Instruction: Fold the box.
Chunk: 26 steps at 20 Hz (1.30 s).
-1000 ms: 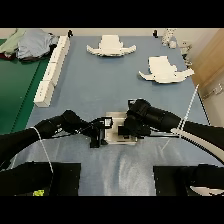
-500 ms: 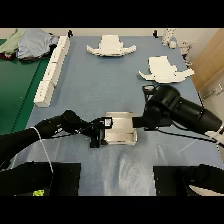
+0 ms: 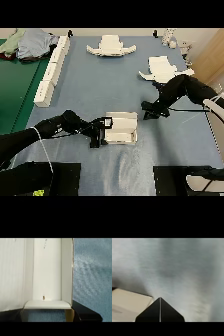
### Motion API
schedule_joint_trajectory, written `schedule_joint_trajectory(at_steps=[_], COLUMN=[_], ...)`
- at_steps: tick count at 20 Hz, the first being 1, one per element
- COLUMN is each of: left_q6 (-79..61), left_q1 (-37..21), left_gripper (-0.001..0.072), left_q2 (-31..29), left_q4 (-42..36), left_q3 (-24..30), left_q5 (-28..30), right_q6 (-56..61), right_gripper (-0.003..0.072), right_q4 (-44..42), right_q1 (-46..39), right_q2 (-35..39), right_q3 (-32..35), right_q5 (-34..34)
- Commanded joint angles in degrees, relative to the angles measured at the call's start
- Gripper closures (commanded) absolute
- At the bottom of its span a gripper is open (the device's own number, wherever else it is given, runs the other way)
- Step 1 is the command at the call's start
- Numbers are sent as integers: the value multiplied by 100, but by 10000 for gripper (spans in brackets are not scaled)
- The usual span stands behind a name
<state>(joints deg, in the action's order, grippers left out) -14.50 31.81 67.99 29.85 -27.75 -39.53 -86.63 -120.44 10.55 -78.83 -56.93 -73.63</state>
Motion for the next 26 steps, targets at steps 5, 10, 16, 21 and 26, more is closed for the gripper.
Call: schedule_joint_trajectory(at_steps=[5, 10, 16, 21, 26], left_q6=[2, 0, 0, 0, 2], left_q1=[0, 0, 0, 0, 0], left_gripper=[202, 202, 202, 202, 202], left_q2=[2, 2, 2, 2, 2], left_q4=[2, 0, 0, 0, 0], left_q3=[0, 0, 0, 0, 0], left_q5=[2, 2, 2, 2, 2], right_q6=[-3206, -3982, -4647, -5163, -5705], right_gripper=[686, 685, 685, 686, 686], right_q4=[-2787, -2487, -1967, -1814, -1775], right_q1=[-323, 343, 1250, 2100, 2806], right_q2=[-1443, -1178, -28, 951, 1674], right_q3=[-439, -424, 313, 1143, 1871], right_q5=[-1637, -1652, -286, 1397, 2634])
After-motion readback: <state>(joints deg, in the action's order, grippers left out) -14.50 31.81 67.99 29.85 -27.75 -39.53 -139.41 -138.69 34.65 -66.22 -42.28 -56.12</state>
